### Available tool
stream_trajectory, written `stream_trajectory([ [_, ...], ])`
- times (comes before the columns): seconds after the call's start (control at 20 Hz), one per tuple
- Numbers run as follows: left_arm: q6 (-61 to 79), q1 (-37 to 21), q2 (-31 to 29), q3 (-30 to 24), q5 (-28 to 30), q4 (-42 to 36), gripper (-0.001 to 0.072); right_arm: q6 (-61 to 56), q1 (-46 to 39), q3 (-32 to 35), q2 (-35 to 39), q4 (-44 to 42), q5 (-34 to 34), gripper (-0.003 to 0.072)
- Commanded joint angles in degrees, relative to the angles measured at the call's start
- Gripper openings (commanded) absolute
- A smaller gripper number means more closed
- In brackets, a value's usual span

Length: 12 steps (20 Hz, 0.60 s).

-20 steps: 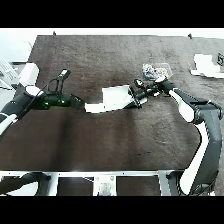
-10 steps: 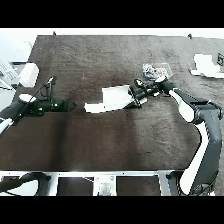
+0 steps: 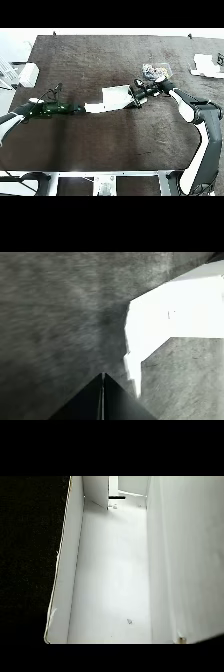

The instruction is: Fold the box and place the chain.

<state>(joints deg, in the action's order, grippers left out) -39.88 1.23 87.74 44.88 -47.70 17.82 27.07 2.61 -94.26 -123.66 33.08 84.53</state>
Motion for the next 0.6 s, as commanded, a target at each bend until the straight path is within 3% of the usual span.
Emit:
stream_trajectory([
  [0.0,-0.92,3.13,3.48,2.75,0.33,-1.62,0.0019,0.00,0.07,-0.07,0.02,-0.02,0.02,0.0289],
  [0.2,-2.32,7.02,7.76,7.43,-0.63,-2.19,0.0020,-0.02,0.07,-0.04,0.02,0.00,0.02,0.0289],
  [0.55,-2.08,9.11,7.69,12.26,-1.84,-3.76,0.0023,-0.02,0.07,-0.07,0.02,0.00,0.02,0.0289],
])
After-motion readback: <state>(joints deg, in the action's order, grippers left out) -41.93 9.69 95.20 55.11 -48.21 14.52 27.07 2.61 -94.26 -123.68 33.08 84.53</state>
